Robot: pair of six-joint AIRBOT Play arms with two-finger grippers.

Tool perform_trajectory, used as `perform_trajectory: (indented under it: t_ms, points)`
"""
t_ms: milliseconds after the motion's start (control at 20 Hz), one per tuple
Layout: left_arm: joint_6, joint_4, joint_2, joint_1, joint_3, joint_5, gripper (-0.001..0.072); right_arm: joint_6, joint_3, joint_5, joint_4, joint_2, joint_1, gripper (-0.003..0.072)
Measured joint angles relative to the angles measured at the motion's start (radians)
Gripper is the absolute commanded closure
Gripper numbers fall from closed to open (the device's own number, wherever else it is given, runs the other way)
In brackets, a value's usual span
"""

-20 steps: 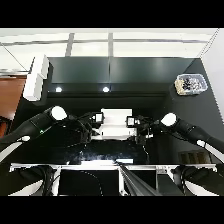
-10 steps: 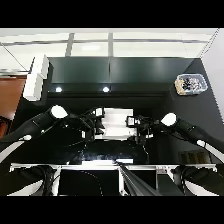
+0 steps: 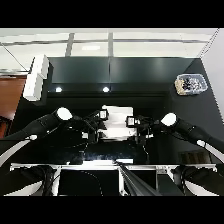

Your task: Fold the box and place the chain.

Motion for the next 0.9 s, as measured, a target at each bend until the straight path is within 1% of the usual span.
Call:
perform_trajectory:
  t_ms: [50,100,150,200,250,400,550,750,900]
  points:
    - [0.000,0.003,-0.001,-0.001,0.000,-0.002,0.0397,0.000,0.000,0.000,0.000,0.000,0.000,0.0493]
    - [0.000,0.004,-0.002,-0.002,0.000,-0.002,0.0298,0.000,0.000,0.000,0.000,0.000,0.000,0.0494]
    - [0.000,0.003,-0.002,-0.002,0.000,0.000,0.0394,0.000,0.000,0.000,0.000,0.000,0.000,0.0494]
    - [-0.001,0.005,-0.002,-0.002,0.000,-0.003,0.0592,0.000,0.000,0.000,0.000,0.000,0.000,0.0494]
    - [0.000,0.013,-0.002,-0.002,0.001,-0.010,0.0681,0.000,0.000,0.000,0.000,0.000,0.000,0.0493]
    - [-0.082,0.088,0.019,0.013,0.010,-0.052,0.0682,0.001,0.000,0.000,0.001,0.000,0.000,0.0493]
    - [-0.297,0.202,0.082,0.072,0.015,-0.104,0.0681,0.002,0.000,0.000,0.001,0.000,0.000,0.0493]
    - [-0.624,0.369,0.199,0.229,0.017,-0.189,0.0681,0.001,0.000,0.000,0.001,0.000,0.000,0.0493]
    - [-0.899,0.448,0.248,0.387,0.010,-0.217,0.0681,0.001,0.000,0.000,0.001,0.000,0.000,0.0493]
